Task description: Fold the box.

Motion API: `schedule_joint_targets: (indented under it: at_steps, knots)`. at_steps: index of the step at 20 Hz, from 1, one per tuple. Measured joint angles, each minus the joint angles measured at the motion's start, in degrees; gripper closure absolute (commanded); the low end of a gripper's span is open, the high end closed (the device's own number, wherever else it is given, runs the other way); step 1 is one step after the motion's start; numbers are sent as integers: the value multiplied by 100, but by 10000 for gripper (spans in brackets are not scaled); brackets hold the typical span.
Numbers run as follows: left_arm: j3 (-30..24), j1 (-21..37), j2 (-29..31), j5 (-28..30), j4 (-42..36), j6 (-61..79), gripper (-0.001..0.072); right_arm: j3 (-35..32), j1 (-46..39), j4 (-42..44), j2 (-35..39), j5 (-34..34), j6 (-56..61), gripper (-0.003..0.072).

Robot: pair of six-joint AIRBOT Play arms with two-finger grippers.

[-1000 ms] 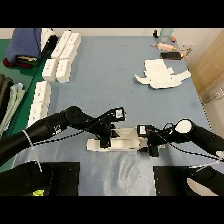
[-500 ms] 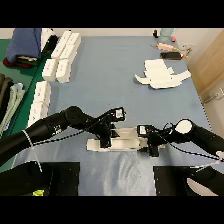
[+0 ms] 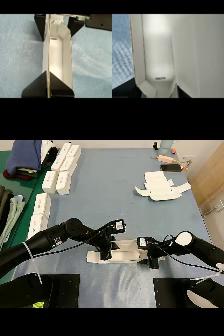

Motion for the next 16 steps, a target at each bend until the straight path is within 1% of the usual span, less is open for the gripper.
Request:
schedule_joint_targets:
  at_steps: [1,2,7,9,11,13,14,15,16]
  knots:
    - [0,2,0,2,0,0,435,0,0,0,0,2,0,158]
    - [-7,0,-4,-2,81,-2,229,2,0,2,0,2,-2,159]
    - [0,0,13,-4,31,-227,216,0,0,2,0,2,0,158]
    - [0,0,116,-129,221,-525,216,2,0,2,0,0,0,159]
    - [0,0,354,-363,737,-1174,216,0,0,2,0,0,0,159]
    - [0,2,723,-730,1528,-2155,219,2,0,2,2,0,0,159]
    - [0,2,946,-981,1974,-2763,255,2,0,2,2,0,0,159]
    - [0,2,1156,-1237,2332,-3366,480,2,0,2,2,0,0,159]
    - [0,2,1379,-1519,2693,-4024,689,2,0,2,2,0,0,159]
